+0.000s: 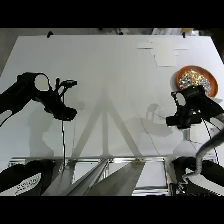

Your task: Fold the box and place the chain.

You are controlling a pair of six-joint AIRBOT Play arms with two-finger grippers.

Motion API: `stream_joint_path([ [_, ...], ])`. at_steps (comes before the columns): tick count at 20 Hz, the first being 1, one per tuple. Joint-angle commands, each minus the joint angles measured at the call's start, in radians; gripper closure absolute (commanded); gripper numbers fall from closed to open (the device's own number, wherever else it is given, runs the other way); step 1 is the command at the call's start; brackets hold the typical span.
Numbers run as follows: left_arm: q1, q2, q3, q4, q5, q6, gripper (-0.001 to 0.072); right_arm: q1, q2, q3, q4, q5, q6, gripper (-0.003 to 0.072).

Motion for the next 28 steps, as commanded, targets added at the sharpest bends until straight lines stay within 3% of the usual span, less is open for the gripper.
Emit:
stream_joint_path([
  [1, 0.001, 0.001, 0.000, 0.000, 0.000, 0.000, 0.0699, 0.000, 0.000, -0.001, 0.000, 0.000, 0.000, 0.0670],
  [13, 0.001, 0.001, 0.000, 0.000, 0.000, 0.000, 0.0699, 0.000, 0.000, -0.001, 0.003, -0.006, 0.000, 0.0670],
  [19, 0.001, 0.000, 0.000, 0.000, 0.000, 0.000, 0.0699, 0.000, 0.000, 0.018, -0.022, -0.093, -0.042, 0.0670],
  [22, 0.001, 0.001, 0.000, 0.000, 0.000, 0.000, 0.0699, 0.000, 0.000, 0.149, -0.153, -0.016, -0.068, 0.0670],
  [25, 0.001, 0.001, 0.000, 0.000, 0.000, 0.000, 0.0699, -0.008, 0.000, 0.284, -0.442, 0.133, -0.121, 0.0671],
  [28, 0.001, 0.001, 0.000, 0.000, 0.000, 0.000, 0.0699, -0.111, 0.000, 0.295, -0.512, 0.154, -0.122, 0.0670],
])
